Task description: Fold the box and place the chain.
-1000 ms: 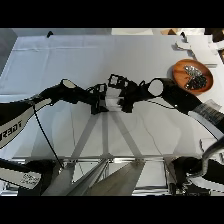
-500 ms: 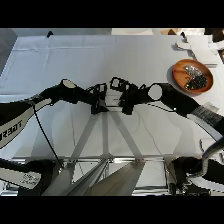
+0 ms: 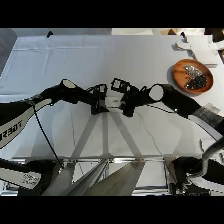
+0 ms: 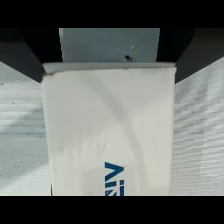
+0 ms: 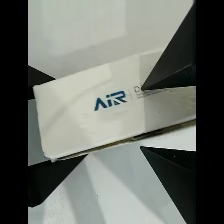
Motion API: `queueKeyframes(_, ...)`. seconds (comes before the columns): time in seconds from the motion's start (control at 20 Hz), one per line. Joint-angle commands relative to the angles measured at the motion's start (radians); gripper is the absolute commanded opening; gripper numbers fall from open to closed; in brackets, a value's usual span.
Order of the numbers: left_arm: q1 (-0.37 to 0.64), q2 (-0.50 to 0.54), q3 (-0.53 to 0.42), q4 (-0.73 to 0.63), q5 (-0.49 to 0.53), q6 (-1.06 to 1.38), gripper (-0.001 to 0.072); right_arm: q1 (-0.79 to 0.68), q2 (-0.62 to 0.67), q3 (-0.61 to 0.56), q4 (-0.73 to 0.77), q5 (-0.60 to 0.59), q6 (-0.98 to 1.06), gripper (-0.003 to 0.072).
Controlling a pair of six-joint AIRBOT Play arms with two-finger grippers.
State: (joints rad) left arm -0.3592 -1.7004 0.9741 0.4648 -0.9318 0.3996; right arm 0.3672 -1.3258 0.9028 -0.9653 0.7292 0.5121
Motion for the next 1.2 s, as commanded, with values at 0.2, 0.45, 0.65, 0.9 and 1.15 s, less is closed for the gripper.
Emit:
queueKeyframes(0.2, 0.0, 0.0, 0.0, 0.0, 0.0, -0.001, 0.0256, -0.021, 0.047, 0.0, 0.376, -0.033, 0.015, 0.0011)
queueKeyframes(0.45, 0.0, 0.0, 0.0, 0.0, 0.0, -0.001, 0.0256, -0.075, -0.064, 0.0, 0.416, -0.009, 0.242, 0.001)
queueKeyframes(0.65, 0.0, 0.0, 0.0, 0.0, 0.0, -0.001, 0.0256, -0.078, -0.159, 0.0, 0.412, 0.115, 0.295, 0.0011)
queueKeyframes(0.9, 0.0, 0.0, 0.0, 0.0, 0.0, -0.001, 0.0256, -0.079, -0.171, 0.0, 0.412, 0.093, 0.295, 0.0011)
queueKeyframes(1.15, 0.0, 0.0, 0.0, 0.0, 0.001, -0.001, 0.0256, -0.079, -0.143, 0.0, 0.413, 0.082, 0.294, 0.0011)
